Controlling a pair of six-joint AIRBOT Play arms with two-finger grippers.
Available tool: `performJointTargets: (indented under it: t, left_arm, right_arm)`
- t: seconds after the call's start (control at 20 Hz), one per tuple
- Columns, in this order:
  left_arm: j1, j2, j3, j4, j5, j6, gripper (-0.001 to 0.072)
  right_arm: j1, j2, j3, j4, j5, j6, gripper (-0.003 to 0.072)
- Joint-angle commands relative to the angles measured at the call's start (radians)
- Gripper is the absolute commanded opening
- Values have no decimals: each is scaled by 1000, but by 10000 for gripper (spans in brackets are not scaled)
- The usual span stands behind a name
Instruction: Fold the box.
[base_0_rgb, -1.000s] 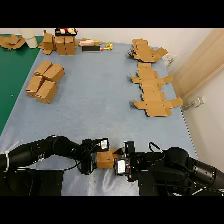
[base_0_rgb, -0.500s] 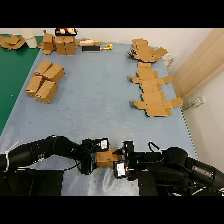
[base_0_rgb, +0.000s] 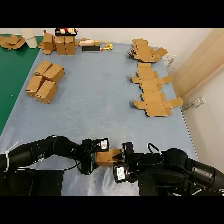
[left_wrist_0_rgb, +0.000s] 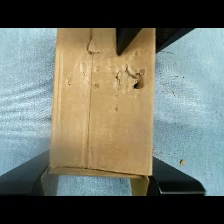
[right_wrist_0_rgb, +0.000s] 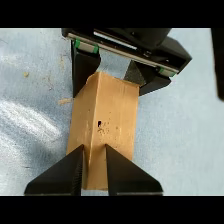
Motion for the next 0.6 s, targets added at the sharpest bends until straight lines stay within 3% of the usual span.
performJointTargets:
  t: [0.0,0.5,0.55]
  left_arm:
    - [0,1,0,-1,0,-1,462]
    - [0,1,0,-1,0,-1,463]
    - [0,1,0,-1,0,-1,462]
  right_arm:
    - [14,7,0,0,-5,1,179]
    - [14,65,3,-31,4,13,189]
    - [14,64,3,-29,3,13,308]
